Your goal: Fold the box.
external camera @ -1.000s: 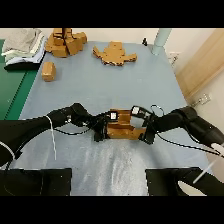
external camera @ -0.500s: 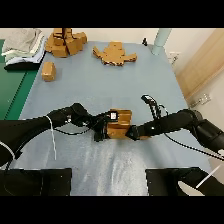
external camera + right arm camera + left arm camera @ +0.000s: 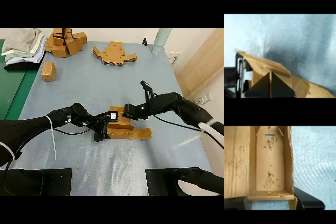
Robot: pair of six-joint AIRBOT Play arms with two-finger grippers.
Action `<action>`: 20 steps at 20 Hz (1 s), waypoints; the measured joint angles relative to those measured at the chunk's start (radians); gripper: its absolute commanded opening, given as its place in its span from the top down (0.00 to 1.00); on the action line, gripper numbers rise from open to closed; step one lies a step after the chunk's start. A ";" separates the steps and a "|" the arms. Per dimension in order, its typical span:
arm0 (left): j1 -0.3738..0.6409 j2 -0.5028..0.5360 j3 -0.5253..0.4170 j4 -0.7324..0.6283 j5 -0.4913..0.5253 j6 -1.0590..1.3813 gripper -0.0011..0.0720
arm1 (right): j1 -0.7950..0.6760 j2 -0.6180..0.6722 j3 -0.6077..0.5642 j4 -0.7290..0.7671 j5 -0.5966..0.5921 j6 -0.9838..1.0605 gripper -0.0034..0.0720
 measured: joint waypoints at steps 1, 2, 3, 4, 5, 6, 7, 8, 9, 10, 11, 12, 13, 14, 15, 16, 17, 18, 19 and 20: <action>0.000 0.000 0.000 0.000 0.000 0.000 0.30 | -0.002 -0.042 0.016 0.002 0.002 -0.011 0.94; 0.000 0.000 0.000 0.000 0.000 0.000 0.30 | -0.002 -0.079 0.025 0.001 0.000 -0.024 0.94; 0.000 0.000 0.000 0.000 0.000 0.000 0.30 | -0.001 -0.113 0.033 0.001 -0.001 -0.041 0.94; 0.000 0.000 0.000 0.000 0.000 0.000 0.30 | 0.003 -0.140 0.038 0.002 -0.001 -0.055 0.94; 0.000 0.000 0.000 0.000 0.000 0.000 0.30 | 0.008 -0.165 0.042 0.001 -0.002 -0.071 0.94; 0.000 0.000 0.000 0.000 0.000 0.000 0.30 | 0.012 -0.182 0.045 0.001 -0.005 -0.084 0.94; 0.000 0.000 0.000 0.000 0.000 0.000 0.30 | 0.014 -0.195 0.047 0.002 -0.004 -0.098 0.94; 0.000 0.000 0.000 0.000 0.000 0.000 0.30 | 0.016 -0.205 0.048 0.001 -0.004 -0.112 0.94; 0.000 0.000 0.000 0.000 0.000 0.000 0.30 | 0.018 -0.211 0.049 0.000 -0.004 -0.122 0.95; 0.000 0.000 0.000 0.000 0.000 0.000 0.30 | 0.019 -0.216 0.051 0.000 -0.005 -0.134 0.95; 0.000 0.000 0.000 0.000 0.000 0.000 0.30 | 0.019 -0.216 0.053 -0.002 -0.006 -0.149 0.95; 0.000 0.000 0.000 0.000 0.000 0.000 0.30 | 0.019 -0.213 0.058 -0.002 -0.010 -0.166 0.95; 0.000 0.000 0.000 0.000 0.000 0.000 0.30 | 0.020 -0.203 0.067 -0.002 -0.017 -0.187 0.95; 0.000 0.000 0.000 0.000 0.000 0.000 0.30 | 0.021 -0.186 0.075 -0.002 -0.026 -0.211 0.95; 0.000 0.000 0.000 0.000 0.000 0.000 0.30 | 0.021 -0.160 0.082 -0.002 -0.033 -0.238 0.95; 0.000 0.000 0.000 0.000 0.000 0.000 0.30 | 0.021 -0.127 0.087 -0.008 -0.039 -0.261 0.95; 0.000 0.000 0.000 0.000 0.000 0.000 0.30 | 0.021 -0.092 0.091 -0.018 -0.040 -0.277 0.95; 0.000 0.000 0.000 0.000 0.000 0.000 0.30 | 0.021 -0.051 0.093 -0.034 -0.049 -0.291 0.95; 0.000 0.000 0.000 0.000 0.000 0.000 0.30 | 0.021 -0.013 0.093 -0.052 -0.063 -0.301 0.95; 0.000 0.000 0.000 0.000 0.000 0.000 0.30 | 0.024 0.029 0.090 -0.068 -0.074 -0.308 0.95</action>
